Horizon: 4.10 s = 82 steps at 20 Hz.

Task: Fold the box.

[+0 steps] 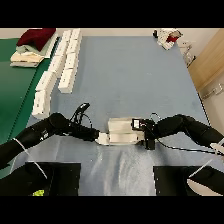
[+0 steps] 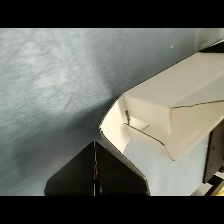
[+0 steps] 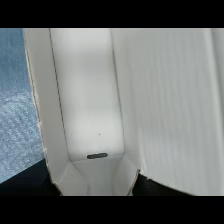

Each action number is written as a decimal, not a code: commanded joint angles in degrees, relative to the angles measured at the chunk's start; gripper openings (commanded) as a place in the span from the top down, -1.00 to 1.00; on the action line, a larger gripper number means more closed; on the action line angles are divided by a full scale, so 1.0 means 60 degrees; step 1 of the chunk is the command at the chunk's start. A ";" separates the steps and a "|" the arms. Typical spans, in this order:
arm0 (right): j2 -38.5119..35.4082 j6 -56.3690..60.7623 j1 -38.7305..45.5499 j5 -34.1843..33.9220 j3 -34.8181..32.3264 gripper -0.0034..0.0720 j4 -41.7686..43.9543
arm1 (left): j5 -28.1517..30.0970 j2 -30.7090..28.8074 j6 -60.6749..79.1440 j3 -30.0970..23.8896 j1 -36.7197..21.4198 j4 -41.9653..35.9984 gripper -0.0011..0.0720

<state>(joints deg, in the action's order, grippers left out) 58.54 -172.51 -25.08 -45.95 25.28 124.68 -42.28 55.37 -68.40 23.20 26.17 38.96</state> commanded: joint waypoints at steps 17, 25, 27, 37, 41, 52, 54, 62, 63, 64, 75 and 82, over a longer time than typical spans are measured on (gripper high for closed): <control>-0.0004 0.0004 0.0000 0.0004 0.0004 -0.23 0.0004 | -0.0452 0.0047 -0.0022 0.0616 0.0149 -0.0656 -0.26; -0.0004 0.0004 0.0000 0.0004 0.0004 -0.23 0.0004 | -0.1198 0.0055 0.0004 0.1042 0.0171 -0.1552 -0.26; -0.0004 0.0004 0.0000 0.0004 0.0004 -0.23 0.0004 | -0.1209 0.0055 0.0004 0.1035 0.0168 -0.1574 -0.26; -0.0004 0.0004 0.0000 0.0004 0.0004 -0.23 0.0004 | 0.0197 0.0058 -0.5060 0.1953 0.2350 0.2386 -0.26; -0.0004 0.0004 -0.0004 0.0004 0.0004 -0.23 0.0004 | -0.0361 0.0244 -0.8728 0.2728 0.3544 0.5300 -0.26; -0.0004 0.0004 0.0000 0.0004 0.0004 -0.23 0.0004 | -0.1778 0.2579 -1.2378 0.4419 0.5275 0.6892 -0.26; -0.0004 0.0004 0.0000 0.0004 0.0004 -0.22 0.0004 | -0.2430 0.2801 -1.2812 0.4768 0.5348 0.7340 -0.26; -0.0004 0.0004 0.0000 0.0004 0.0004 -0.23 0.0004 | -0.3016 0.3679 -1.3289 0.5734 0.5727 0.8065 -0.26; -0.0004 0.0004 0.0000 0.0004 0.0004 -0.23 0.0004 | -0.2947 0.3759 -1.3289 0.5734 0.5763 0.8065 -0.26; -0.0004 0.0004 0.0000 0.0007 0.0004 -0.23 0.0004 | -0.2973 0.3814 -1.3311 0.5734 0.5763 0.8051 -0.26; -0.0004 0.0004 0.0000 0.0004 0.0004 -0.23 0.0004 | -0.3060 0.3836 -1.3591 0.5734 0.5763 0.8051 0.93; -0.0004 0.0004 0.0000 0.0004 0.0004 -0.23 0.0004 | -0.3060 0.3832 -1.3493 0.5734 0.5763 0.8014 0.25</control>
<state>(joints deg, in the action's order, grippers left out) 58.52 -172.48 -25.02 -45.93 25.28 124.68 -59.64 78.46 -149.69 57.56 60.71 87.09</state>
